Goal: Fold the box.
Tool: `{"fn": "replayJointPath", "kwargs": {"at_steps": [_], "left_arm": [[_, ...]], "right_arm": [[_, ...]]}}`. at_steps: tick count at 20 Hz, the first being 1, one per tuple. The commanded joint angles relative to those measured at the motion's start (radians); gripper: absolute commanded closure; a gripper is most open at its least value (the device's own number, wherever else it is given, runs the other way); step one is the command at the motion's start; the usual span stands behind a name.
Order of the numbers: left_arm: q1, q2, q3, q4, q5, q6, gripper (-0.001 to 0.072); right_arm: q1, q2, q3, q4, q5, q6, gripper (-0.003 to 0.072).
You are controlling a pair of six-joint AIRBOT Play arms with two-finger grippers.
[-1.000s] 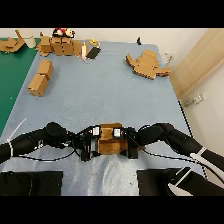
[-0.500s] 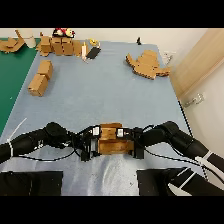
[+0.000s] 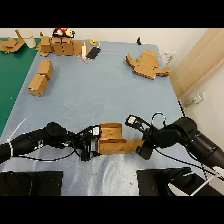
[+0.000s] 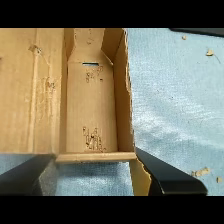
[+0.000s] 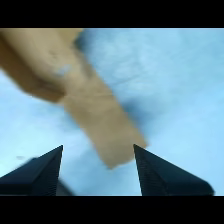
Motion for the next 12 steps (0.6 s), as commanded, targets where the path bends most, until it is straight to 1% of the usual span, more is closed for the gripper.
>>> {"fn": "replayJointPath", "kwargs": {"at_steps": [1, 2, 4, 7, 12], "left_arm": [[0.0, -0.001, 0.0, 0.0, 0.0, 0.0, 0.0122], [0.0, -0.001, 0.0, 0.0, 0.0, 0.0, 0.0122], [0.0, -0.001, 0.0, 0.0, 0.0, 0.0, 0.0123], [0.0, 0.0, 0.0, 0.0, 0.0, 0.0, 0.0122], [0.0, 0.0, 0.0, 0.0, 0.0, 0.0, 0.0122]], "right_arm": [[0.0, 0.053, 0.007, 0.275, -0.126, 0.175, -0.0018], [0.0, 0.058, 0.007, 0.322, -0.123, 0.201, -0.0017], [0.0, 0.057, 0.007, 0.362, -0.123, 0.24, -0.0018], [0.0, 0.057, 0.007, 0.363, -0.115, 0.329, -0.0018], [0.0, 0.056, 0.007, 0.362, -0.08, 0.33, -0.0018]]}}
